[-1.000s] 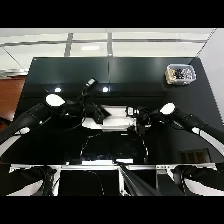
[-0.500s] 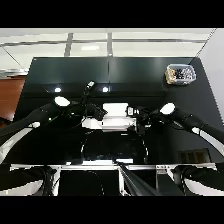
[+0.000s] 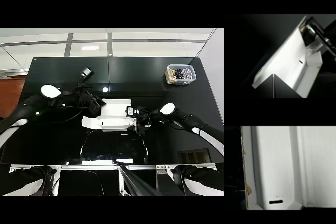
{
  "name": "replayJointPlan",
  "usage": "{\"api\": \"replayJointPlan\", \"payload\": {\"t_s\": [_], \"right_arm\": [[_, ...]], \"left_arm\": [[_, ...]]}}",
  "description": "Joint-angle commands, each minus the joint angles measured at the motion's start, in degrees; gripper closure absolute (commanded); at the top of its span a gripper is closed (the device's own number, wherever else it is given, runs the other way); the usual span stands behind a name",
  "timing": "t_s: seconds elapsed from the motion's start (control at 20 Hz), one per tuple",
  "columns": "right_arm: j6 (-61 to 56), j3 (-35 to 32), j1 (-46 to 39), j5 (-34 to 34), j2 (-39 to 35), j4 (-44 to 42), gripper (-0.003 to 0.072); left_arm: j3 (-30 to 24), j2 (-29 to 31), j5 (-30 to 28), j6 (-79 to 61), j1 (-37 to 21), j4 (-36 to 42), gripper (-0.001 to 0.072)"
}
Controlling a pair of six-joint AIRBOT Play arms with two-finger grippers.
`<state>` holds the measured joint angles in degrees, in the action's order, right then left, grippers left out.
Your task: Fold the box and place the chain.
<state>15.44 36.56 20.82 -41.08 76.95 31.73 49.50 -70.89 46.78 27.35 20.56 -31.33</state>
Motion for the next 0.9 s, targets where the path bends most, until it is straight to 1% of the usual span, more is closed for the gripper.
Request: {"api": "replayJointPlan", "payload": {"t_s": [0.0, 0.1, 0.15, 0.2, 0.25, 0.3, 0.35, 0.4, 0.45, 0.55, 0.65, 0.75, 0.85], "right_arm": [[0.0, 0.0, 0.0, 0.0, 0.0, 0.0, 0.0546], [0.0, 0.0, 0.0, 0.0, 0.0, 0.0, 0.0546], [0.0, 0.0, 0.0, 0.0, 0.0, 0.0, 0.0546], [0.0, 0.0, 0.0, 0.0, 0.0, 0.0, 0.0546], [0.0, 0.0, 0.0, 0.0, 0.0, 0.0, 0.0546], [0.0, 0.0, 0.0, 0.0, 0.0, 0.0, 0.0546], [0.0, 0.0, 0.0, 0.0, 0.0, 0.0, 0.0546], [0.0, 0.0, 0.0, 0.0, 0.0, 0.0, 0.0546], [0.0, 0.0, 0.0, 0.0, 0.0, 0.0, 0.0546], [0.0, 0.0, 0.0, 0.0, 0.0, 0.0, 0.0546], [0.0, 0.0, 0.0, 0.0, 0.0, 0.0, 0.0546], [0.0, 0.0, 0.0, 0.0, 0.0, 0.0, 0.0546], [0.0, 0.0, 0.0, 0.0, 0.0, 0.0, 0.0546]], "left_arm": [[-1.7, 8.3, 4.6, -0.5, -1.2, -8.3, 0.0679], [-4.9, 9.2, 9.4, -5.1, -1.1, -13.0, 0.0678], [-6.8, 9.0, 10.8, -10.3, -0.9, -15.0, 0.0626], [-8.8, 8.9, 9.8, -16.0, -0.7, -17.0, 0.0392], [-10.7, 8.9, 7.0, -22.7, -0.4, -18.8, 0.006], [-12.0, 8.7, 3.6, -24.9, -0.1, -20.6, -0.0001], [-12.6, 8.1, 0.0, -25.4, 0.1, -22.6, -0.0001], [-12.6, 7.1, -2.4, -26.0, 0.4, -24.0, 0.0], [-12.6, 5.8, -5.1, -26.1, 0.9, -24.2, 0.0001], [-12.2, 3.5, -7.9, -26.1, 1.8, -23.4, 0.0006], [-10.9, 0.8, -6.3, -26.1, 2.9, -20.0, 0.0007], [-8.2, -2.4, -2.4, -26.7, 3.3, -18.4, 0.0007], [-6.1, -4.6, -2.0, -27.6, 4.0, -17.7, 0.0008]]}}
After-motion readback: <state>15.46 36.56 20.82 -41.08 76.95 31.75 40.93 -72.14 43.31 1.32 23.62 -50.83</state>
